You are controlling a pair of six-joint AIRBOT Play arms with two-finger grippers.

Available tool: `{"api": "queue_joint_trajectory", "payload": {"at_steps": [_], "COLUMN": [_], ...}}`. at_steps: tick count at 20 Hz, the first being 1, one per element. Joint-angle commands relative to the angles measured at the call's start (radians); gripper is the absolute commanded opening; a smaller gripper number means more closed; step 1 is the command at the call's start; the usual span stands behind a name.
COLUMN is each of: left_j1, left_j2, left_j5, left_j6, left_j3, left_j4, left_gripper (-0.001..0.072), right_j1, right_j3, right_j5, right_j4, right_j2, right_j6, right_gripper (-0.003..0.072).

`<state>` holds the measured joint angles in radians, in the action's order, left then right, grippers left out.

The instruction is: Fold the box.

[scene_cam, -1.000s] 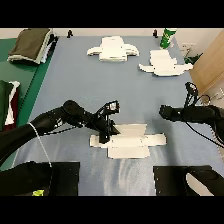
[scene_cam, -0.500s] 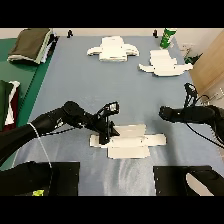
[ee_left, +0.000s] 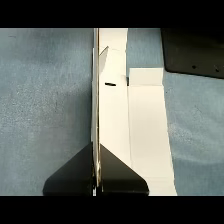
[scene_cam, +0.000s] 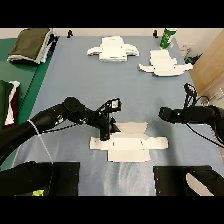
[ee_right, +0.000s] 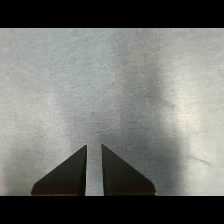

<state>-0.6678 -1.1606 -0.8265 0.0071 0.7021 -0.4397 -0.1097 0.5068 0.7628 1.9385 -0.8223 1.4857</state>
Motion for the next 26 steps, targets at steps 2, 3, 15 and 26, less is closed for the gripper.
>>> {"api": "queue_joint_trajectory", "payload": {"at_steps": [2, 3, 15, 26], "left_j1": [0.0, 0.0, 0.0, 0.001], "left_j2": [0.0, 0.0, -0.048, -0.048], "left_j5": [-0.011, -0.016, -0.075, -0.071], "left_j6": [0.0, 0.0, -0.014, -0.026], "left_j3": [0.007, 0.006, 0.006, 0.006], "left_j4": [-0.015, -0.015, -0.017, -0.017], "left_gripper": [0.0014, 0.0014, 0.0015, 0.0014], "right_j1": [0.0, 0.0, 0.0, 0.0], "right_j3": [0.0, 0.0, 0.0, 0.0], "right_j5": [0.0, 0.0, 0.01, 0.321], "right_j4": [0.0, 0.0, 0.001, 0.056], "right_j2": [0.0, 0.0, 0.0, 0.15], "right_j6": [0.0, 0.0, 0.0, 0.032], "right_gripper": [0.0138, 0.0137, 0.0137, 0.0002]}}
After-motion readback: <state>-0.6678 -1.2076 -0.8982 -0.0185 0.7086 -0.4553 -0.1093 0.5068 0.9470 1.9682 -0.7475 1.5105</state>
